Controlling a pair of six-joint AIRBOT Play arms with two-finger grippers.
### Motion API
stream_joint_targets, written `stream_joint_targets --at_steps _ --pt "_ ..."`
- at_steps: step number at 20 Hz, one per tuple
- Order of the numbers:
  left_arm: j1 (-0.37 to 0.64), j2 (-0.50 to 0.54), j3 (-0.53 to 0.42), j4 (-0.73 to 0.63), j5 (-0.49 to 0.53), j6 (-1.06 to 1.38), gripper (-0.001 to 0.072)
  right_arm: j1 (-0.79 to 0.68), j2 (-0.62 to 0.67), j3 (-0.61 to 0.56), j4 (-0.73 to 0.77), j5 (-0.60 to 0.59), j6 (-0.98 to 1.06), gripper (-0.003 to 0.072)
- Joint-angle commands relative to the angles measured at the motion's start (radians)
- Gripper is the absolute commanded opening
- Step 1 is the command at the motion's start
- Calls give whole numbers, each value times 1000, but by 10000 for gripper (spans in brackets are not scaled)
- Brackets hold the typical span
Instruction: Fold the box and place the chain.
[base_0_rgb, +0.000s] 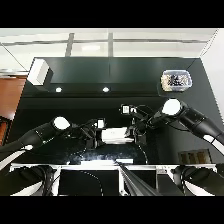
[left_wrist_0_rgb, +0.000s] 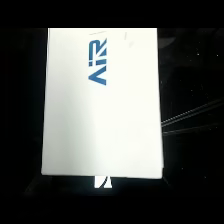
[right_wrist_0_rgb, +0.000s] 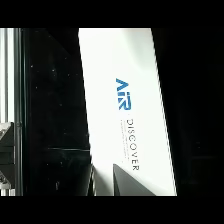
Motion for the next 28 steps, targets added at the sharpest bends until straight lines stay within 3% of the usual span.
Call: stream_joint_targets --at_steps 1,13,16,19,21,22,25,28 --pt "-1 -1 0 0 0 -1 331 0 0 -10 1 -27 14 131" --pt "-1 -1 0 0 0 -1 331 2 34 5 5 -24 119 130" --pt "-1 -1 0 0 0 -1 331 -57 100 26 24 32 202 130" --pt "-1 -1 0 0 0 -1 331 -156 152 26 26 140 422 127" --pt "-1 -1 0 0 0 -1 331 -241 152 19 2 239 556 13" --pt "-1 -1 0 0 0 -1 331 -287 152 6 0 254 601 12" --pt "-1 -1 0 0 0 -1 331 -386 151 -58 18 153 787 11" --pt "-1 -1 0 0 0 -1 331 -381 135 -107 150 85 835 11"
